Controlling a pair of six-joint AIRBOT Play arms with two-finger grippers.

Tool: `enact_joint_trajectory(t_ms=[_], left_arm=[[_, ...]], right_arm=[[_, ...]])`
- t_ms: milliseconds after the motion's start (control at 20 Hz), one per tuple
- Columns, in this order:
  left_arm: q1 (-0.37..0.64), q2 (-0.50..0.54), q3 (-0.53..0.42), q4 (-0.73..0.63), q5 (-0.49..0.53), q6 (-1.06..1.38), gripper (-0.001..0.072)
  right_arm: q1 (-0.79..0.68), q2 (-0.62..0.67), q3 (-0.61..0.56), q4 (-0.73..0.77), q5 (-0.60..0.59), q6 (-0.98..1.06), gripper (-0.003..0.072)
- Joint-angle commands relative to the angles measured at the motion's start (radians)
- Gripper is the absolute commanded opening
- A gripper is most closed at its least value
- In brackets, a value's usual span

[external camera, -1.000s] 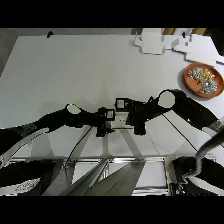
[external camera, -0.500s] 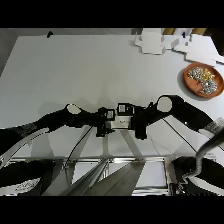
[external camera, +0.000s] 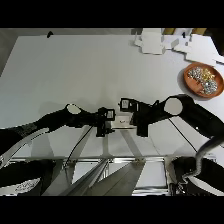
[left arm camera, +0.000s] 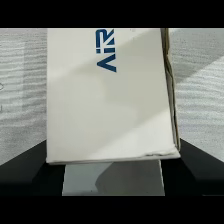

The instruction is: Fold the box and place the chain.

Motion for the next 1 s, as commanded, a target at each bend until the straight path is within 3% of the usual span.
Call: enact_joint_trajectory(t_ms=[0, 100, 250, 500, 950], left_arm=[[0.001, 0.001, 0.000, 0.000, 0.000, 0.001, 0.0209], [0.001, 0.001, 0.000, 0.000, 0.000, 0.001, 0.0209], [0.001, 0.001, 0.000, 0.000, 0.000, 0.001, 0.0209], [0.001, 0.001, 0.000, 0.000, 0.000, 0.001, 0.0209], [0.001, 0.001, 0.000, 0.000, 0.000, 0.001, 0.0209]], right_arm=[[-0.016, 0.086, 0.017, -0.148, 0.007, 0.157, 0.0015], [-0.073, 0.091, 0.017, -0.262, 0.068, 0.294, 0.0015], [-0.238, 0.077, 0.016, -0.446, 0.142, 0.675, 0.0015], [-0.511, 0.060, -0.004, -0.454, 0.234, 0.975, 0.0015], [-0.578, 0.061, -0.006, -0.449, 0.233, 1.041, 0.0016]])
